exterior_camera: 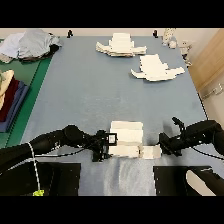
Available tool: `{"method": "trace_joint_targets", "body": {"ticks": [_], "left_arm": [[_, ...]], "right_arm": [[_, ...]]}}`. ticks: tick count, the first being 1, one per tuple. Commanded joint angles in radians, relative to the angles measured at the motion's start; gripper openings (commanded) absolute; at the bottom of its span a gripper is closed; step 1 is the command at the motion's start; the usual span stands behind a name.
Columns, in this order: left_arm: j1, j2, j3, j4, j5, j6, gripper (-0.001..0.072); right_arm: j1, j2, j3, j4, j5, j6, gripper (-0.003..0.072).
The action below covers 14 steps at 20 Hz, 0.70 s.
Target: Fold the box.
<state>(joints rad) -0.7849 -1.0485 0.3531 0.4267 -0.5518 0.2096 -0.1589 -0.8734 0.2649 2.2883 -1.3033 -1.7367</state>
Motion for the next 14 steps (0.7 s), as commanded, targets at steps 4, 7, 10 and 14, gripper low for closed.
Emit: {"method": "trace_joint_targets", "body": {"ticks": [4, 7, 10, 14], "left_arm": [[0.001, 0.0, 0.001, 0.0, 0.0, 0.0, 0.0473], [0.001, 0.0, 0.001, 0.0, 0.0, 0.0, 0.0473], [0.001, 0.0, 0.001, 0.0, 0.0, 0.0, 0.0473], [0.001, 0.0, 0.001, 0.0, 0.0, 0.0, 0.0473]], "right_arm": [[0.09, 0.039, 0.014, 0.036, 0.022, 0.013, 0.0003], [0.091, 0.114, 0.037, 0.052, -0.012, 0.021, 0.0153], [0.092, 0.179, 0.039, 0.063, -0.064, 0.032, 0.0333], [0.092, 0.209, 0.039, 0.094, -0.09, 0.022, 0.0496]]}}
